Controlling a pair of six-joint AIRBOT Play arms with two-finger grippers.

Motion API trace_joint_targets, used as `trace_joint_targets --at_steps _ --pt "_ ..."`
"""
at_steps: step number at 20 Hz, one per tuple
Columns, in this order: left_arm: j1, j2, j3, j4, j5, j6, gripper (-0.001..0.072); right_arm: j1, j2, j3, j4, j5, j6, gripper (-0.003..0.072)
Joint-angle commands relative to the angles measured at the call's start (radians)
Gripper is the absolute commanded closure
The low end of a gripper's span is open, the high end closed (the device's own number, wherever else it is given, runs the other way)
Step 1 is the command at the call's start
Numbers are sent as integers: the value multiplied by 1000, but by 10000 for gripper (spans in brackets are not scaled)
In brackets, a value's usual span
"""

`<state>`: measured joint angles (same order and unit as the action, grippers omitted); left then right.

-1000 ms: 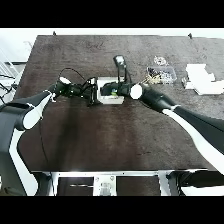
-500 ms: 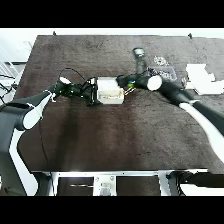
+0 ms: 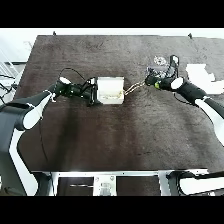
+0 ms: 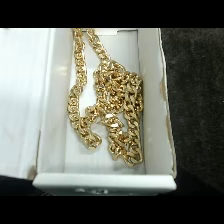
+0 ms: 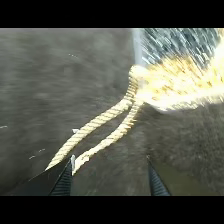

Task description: Fold the box and place the chain.

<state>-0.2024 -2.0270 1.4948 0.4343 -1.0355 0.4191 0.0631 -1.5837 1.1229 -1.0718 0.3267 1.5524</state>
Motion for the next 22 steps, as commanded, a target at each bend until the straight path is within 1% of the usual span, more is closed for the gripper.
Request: trace_joint_targets --at_steps 1,4,7,12,16,17,20,21,22 --pt "1 0 0 0 -1 0 288 12 -109 41 69 -47 11 149" --pt "1 0 0 0 -1 0 288 45 -178 114 78 -59 11 149" --pt "1 0 0 0 -1 0 288 45 -235 173 77 -58 18 151" --pt "1 0 0 0 -1 0 288 21 -244 178 77 -65 41 151" --pt "1 0 0 0 -1 0 288 31 -249 193 78 -149 43 152" --pt "1 0 0 0 -2 0 288 35 -254 203 78 -159 45 183" --pt "1 0 0 0 -1 0 288 34 -280 226 79 -163 49 211" --pt "1 0 0 0 -1 0 288 33 -290 232 79 -163 49 282" --pt "1 0 0 0 -1 0 288 34 -301 239 79 -164 49 291"
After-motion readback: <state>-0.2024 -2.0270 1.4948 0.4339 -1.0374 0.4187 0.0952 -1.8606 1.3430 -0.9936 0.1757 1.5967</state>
